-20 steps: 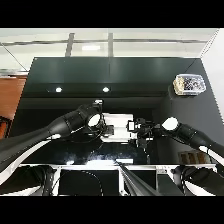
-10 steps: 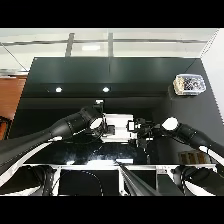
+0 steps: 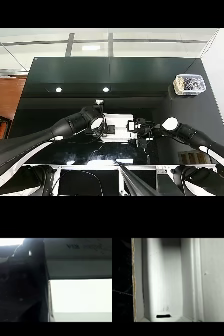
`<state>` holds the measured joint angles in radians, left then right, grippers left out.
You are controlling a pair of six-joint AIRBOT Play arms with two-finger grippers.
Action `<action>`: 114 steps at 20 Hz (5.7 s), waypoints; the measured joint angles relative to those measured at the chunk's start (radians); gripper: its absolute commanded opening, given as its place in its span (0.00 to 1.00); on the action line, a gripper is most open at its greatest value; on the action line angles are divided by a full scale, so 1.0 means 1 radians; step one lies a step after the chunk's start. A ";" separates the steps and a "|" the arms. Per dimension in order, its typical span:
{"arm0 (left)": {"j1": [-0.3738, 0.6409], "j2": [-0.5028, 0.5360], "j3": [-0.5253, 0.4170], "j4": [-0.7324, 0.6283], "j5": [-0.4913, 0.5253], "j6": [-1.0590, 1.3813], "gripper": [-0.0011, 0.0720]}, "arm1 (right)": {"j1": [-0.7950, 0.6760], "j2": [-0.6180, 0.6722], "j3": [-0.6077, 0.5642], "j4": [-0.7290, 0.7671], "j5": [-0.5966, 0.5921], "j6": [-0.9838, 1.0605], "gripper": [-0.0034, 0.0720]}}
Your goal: Fold the box and place the chain.
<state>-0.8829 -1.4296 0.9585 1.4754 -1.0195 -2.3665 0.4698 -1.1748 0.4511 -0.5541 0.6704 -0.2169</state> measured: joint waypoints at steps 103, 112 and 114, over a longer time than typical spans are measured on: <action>-0.010 -0.006 0.029 0.053 -0.037 0.010 0.06 | -0.143 0.072 0.064 0.082 0.322 1.302 0.83; -0.010 -0.006 0.029 0.048 -0.037 0.008 0.06 | 0.071 0.030 0.206 -0.343 0.193 1.788 0.69; -0.010 -0.006 0.029 0.048 -0.037 0.008 0.06 | 0.109 0.002 0.245 -0.425 0.196 1.884 0.69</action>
<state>-0.8932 -1.4353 0.9871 1.5238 -1.0561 -2.3581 0.5785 -1.1732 0.6960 -0.9787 0.8661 1.6676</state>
